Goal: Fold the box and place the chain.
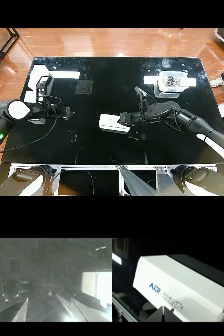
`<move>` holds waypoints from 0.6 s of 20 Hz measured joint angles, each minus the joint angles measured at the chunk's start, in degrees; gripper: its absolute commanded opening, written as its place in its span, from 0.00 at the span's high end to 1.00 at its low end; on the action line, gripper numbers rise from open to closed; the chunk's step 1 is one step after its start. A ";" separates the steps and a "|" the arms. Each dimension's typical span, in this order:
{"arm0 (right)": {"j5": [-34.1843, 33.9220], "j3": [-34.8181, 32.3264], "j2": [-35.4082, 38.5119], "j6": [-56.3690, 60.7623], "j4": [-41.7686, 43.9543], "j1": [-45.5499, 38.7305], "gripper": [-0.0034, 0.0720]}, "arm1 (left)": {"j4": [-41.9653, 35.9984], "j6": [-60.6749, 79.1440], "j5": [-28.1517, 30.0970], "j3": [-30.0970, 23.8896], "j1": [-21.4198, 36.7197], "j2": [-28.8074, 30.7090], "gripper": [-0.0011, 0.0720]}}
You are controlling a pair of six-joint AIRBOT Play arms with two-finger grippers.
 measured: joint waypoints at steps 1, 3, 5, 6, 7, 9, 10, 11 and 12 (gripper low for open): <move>0.76 -0.20 -0.33 0.00 0.46 0.07 0.92 | -0.02 0.00 0.00 0.00 0.00 0.00 0.13; 1.73 -0.42 -0.96 0.02 1.29 0.11 0.92 | -0.02 0.02 -0.04 0.00 0.00 0.00 0.13; 2.19 -0.52 -1.90 0.02 1.42 0.13 0.92 | -0.07 0.00 -0.07 0.00 -0.04 0.00 0.13; 2.25 -0.55 -2.47 0.02 1.57 0.13 0.92 | -0.09 0.00 -0.07 0.00 -0.04 0.00 0.13; 2.36 -0.59 -3.08 0.02 1.86 0.13 0.92 | -0.13 0.00 -0.09 0.00 -0.04 0.00 0.13; 2.38 -0.59 -4.00 -0.13 1.88 0.17 0.92 | -0.22 0.00 -0.11 0.00 -0.04 0.00 0.13; 2.19 -0.52 -4.35 -0.37 1.81 0.11 0.92 | -0.24 0.02 -0.15 0.00 -0.04 0.00 0.13; 1.77 -0.31 -4.52 -0.72 1.70 0.07 0.92 | -0.24 0.26 -0.20 0.00 -0.04 0.00 0.13; 1.22 0.17 -4.55 -1.31 1.51 -0.02 0.92 | -0.26 0.66 -0.24 0.00 -0.04 0.00 0.13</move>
